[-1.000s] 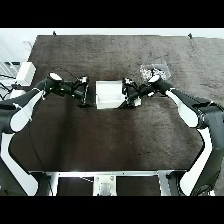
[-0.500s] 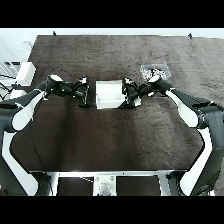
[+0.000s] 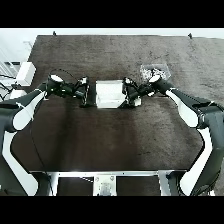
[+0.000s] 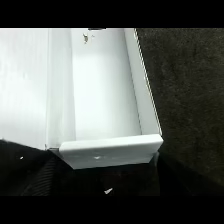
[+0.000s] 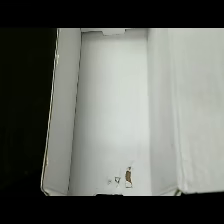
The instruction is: Fold the box and place the chain.
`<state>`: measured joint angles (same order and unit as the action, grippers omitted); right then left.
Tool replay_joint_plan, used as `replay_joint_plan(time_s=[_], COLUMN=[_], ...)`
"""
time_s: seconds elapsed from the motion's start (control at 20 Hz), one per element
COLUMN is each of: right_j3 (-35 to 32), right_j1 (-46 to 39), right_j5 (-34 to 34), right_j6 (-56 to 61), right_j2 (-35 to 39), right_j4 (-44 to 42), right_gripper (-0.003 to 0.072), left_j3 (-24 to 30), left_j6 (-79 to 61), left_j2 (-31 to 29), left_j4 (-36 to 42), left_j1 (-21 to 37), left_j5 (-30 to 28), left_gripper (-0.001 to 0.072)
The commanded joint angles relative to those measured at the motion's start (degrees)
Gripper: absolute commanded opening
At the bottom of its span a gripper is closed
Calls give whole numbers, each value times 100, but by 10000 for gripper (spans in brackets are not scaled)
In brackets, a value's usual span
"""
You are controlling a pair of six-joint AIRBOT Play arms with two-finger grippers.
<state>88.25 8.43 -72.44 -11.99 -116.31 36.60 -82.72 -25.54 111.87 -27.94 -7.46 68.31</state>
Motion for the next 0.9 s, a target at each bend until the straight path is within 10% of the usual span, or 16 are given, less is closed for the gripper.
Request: replay_joint_plan(time_s=[0.0, 0.85], right_j3=[-2, -2], right_j1=[7, 7], right_j5=[-4, -4], right_j6=[-2, -2], right_j2=[0, 0], right_j4=[0, 0], right_gripper=[589, 589], left_j3=[0, -13], left_j6=[9, -48], left_j2=[4, 144], left_j4=[15, 306], left_j1=[-15, -297], left_j5=[-39, -529], left_gripper=[720, 716])
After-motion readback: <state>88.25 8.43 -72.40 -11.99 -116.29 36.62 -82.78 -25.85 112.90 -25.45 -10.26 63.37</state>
